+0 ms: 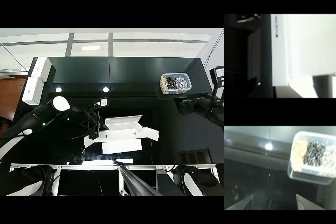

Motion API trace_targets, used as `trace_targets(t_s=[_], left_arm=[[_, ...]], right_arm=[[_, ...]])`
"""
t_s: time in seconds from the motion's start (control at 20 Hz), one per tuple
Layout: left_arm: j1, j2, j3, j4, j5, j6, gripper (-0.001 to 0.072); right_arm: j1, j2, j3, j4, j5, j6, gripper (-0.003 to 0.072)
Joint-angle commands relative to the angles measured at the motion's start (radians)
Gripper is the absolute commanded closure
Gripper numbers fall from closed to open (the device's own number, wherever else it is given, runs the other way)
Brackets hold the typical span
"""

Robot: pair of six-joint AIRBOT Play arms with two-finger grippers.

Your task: Fold the box and place the chain.

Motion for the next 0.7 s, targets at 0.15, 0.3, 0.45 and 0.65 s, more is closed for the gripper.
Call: trace_targets(t_s=[0.15, 0.3, 0.45, 0.65], left_arm=[[-0.019, -0.025, -0.049, -0.032, 0.15, 0.181, 0.0676], [-0.018, -0.089, -0.049, -0.014, 0.153, 0.214, 0.0675], [-0.018, -0.118, -0.048, -0.014, 0.145, 0.211, 0.0677], [-0.016, -0.118, -0.047, -0.014, 0.12, 0.358, 0.0676]], right_arm=[[-0.001, 0.0, -0.123, 0.015, -0.002, -0.016, 0.0087], [-0.001, 0.0, -0.18, 0.096, -0.02, -0.024, 0.0087], [-0.001, 0.0, -0.209, 0.116, -0.021, -0.045, 0.0087], [0.0, 0.0, -0.214, 0.147, -0.018, -0.153, 0.0087]])
